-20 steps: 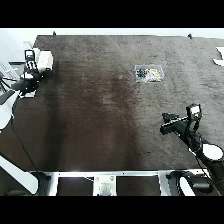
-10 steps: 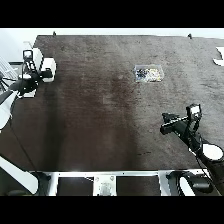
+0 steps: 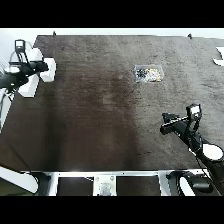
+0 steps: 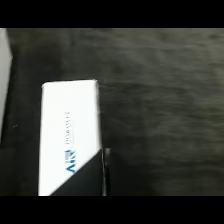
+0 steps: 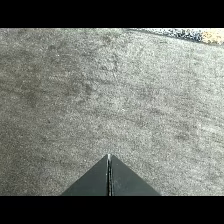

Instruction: Fold the box and place the chain.

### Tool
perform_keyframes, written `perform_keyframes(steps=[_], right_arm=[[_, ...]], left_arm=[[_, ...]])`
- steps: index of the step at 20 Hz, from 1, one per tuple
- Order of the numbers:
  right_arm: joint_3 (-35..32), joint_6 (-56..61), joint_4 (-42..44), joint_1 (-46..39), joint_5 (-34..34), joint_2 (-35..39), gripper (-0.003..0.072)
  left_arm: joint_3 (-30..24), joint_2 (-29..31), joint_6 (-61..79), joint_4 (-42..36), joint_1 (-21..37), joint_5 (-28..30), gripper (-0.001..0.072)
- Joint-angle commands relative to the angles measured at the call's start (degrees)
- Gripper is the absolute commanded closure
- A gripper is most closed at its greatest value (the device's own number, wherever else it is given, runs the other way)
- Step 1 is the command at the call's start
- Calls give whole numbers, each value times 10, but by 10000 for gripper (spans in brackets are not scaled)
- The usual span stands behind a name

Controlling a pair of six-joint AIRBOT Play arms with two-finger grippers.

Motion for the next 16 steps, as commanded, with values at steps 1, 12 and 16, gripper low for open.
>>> perform_keyframes(steps=[1, 12, 16], right_arm=[[0, 0, 0, 0, 0, 0, 687], [0, 0, 0, 0, 0, 0, 686], [0, 0, 0, 0, 0, 0, 687]], left_arm=[[0, 63, -8, 12, 20, -150, 692], [-363, 543, 40, 17, 20, -85, 694], [-540, 693, 108, -65, 20, -77, 694]])
